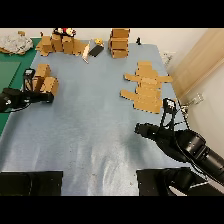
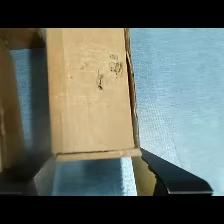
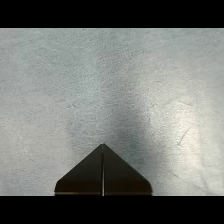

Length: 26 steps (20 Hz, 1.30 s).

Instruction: Fold the box.

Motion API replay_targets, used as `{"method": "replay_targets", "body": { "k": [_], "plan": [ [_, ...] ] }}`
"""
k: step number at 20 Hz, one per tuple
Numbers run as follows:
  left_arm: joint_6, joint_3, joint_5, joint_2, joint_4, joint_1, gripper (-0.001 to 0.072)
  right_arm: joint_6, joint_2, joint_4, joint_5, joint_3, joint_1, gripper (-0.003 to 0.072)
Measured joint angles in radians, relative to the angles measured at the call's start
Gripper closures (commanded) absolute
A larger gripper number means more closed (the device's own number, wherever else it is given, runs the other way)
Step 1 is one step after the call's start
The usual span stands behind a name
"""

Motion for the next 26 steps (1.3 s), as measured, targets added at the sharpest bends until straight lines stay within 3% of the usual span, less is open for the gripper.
{"method": "replay_targets", "body": {
  "k": [6,7,8,9,12,16,21,26],
  "plan": [
    [-0.127,0.001,-0.225,0.160,0.206,0.092,0.0014,0.000,0.000,0.006,0.000,0.000,0.000,0.0681],
    [-0.149,0.001,-0.268,0.198,0.240,0.098,0.0165,-0.001,0.000,0.009,0.000,0.000,0.000,0.0681],
    [-0.166,0.001,-0.315,0.232,0.255,0.098,0.0570,-0.001,0.000,0.013,0.000,0.000,0.000,0.0681],
    [-0.175,0.001,-0.367,0.267,0.255,0.093,0.0699,-0.002,0.000,0.016,0.000,0.000,0.000,0.0681],
    [-0.206,0.001,-0.538,0.362,0.224,0.023,0.0700,-0.018,-0.014,0.023,0.000,0.006,0.000,0.0681],
    [-0.318,0.001,-0.669,0.417,0.212,-0.184,0.0700,-0.101,-0.118,0.044,0.000,0.070,-0.008,0.0681],
    [-0.474,0.001,-0.667,0.390,0.253,-0.458,0.0701,-0.372,-0.391,0.211,-0.013,0.237,-0.084,0.0681],
    [-0.566,0.001,-0.653,0.341,0.292,-0.568,0.0699,-0.599,-0.607,0.397,-0.042,0.369,-0.130,0.0681]
  ]
}}
